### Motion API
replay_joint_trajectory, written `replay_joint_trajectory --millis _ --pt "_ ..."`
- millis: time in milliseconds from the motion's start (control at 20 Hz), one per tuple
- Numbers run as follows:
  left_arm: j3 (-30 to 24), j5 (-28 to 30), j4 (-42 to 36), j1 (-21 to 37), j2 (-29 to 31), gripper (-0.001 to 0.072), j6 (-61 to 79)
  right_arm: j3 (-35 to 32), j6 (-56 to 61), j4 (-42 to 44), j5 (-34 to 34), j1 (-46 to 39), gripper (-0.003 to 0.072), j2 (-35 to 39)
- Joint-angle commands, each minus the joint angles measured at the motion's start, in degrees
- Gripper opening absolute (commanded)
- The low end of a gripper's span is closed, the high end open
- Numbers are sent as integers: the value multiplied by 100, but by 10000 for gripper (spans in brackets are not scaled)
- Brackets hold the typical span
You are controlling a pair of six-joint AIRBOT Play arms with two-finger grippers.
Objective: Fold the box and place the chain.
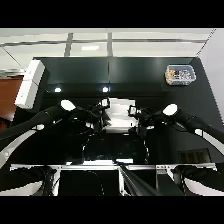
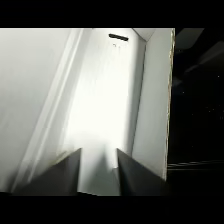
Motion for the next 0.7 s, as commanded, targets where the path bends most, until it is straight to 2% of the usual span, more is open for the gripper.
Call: replay_joint_trajectory --millis 0,50,100,150,200,250,300,350,400,550,650 --pt "4 -11 57 -4 -4 351 0 0 0 2 0 0 196 -4" --pt "11 -11 59 -4 -2 221 0 0 0 2 0 2 196 -4" --pt "22 -7 57 -4 0 179 0 0 0 2 0 0 196 -4" --pt "24 20 59 -4 0 327 2 0 0 2 0 0 196 -4" --pt "31 11 103 22 11 425 0 0 0 2 0 0 196 -4" --pt "52 -13 214 61 39 401 -61 0 0 2 0 0 195 -4" --pt "72 -13 358 114 107 360 -306 0 0 2 0 0 195 -4" --pt "101 -46 562 186 205 153 -595 0 0 2 0 0 195 -4" --pt "166 -326 918 293 339 25 -841 0 0 2 0 0 195 -4" --pt "212 -739 1644 680 887 25 -2205 0 0 2 0 0 196 -4" --pt "208 -763 1878 1064 1283 24 -3130 0 0 2 0 2 195 -4"
